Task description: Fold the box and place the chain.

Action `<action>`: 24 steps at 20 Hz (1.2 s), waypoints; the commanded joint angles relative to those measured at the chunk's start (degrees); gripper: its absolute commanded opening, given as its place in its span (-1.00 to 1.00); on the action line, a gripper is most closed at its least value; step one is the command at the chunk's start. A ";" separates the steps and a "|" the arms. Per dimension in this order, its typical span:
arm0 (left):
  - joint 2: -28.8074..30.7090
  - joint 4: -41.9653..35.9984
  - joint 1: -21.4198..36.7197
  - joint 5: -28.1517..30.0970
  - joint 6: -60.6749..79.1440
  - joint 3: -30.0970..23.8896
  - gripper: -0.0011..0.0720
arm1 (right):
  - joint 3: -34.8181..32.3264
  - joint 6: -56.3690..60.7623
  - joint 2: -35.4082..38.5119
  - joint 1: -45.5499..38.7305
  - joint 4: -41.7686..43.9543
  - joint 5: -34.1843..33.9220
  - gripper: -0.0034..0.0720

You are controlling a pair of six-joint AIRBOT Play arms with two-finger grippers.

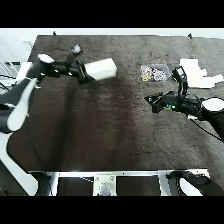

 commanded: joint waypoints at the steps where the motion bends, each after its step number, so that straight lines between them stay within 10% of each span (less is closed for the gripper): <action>1: 5.35 0.52 7.82 6.27 -9.92 -0.20 -0.93 | -0.20 0.00 0.09 0.02 0.00 -0.22 -0.89; 7: 9.33 2.69 22.62 6.80 -16.85 -6.80 -0.94 | -0.22 0.00 0.07 0.02 0.00 -0.63 -0.89; 16: 28.46 -1.07 36.22 22.99 -5.99 -41.40 -0.94 | -2.56 0.04 0.02 0.02 0.28 -6.32 -0.89; 24: 35.87 -1.51 45.35 21.14 -1.31 -53.55 -0.94 | -2.73 0.00 -0.39 0.02 0.61 -8.44 -0.89</action>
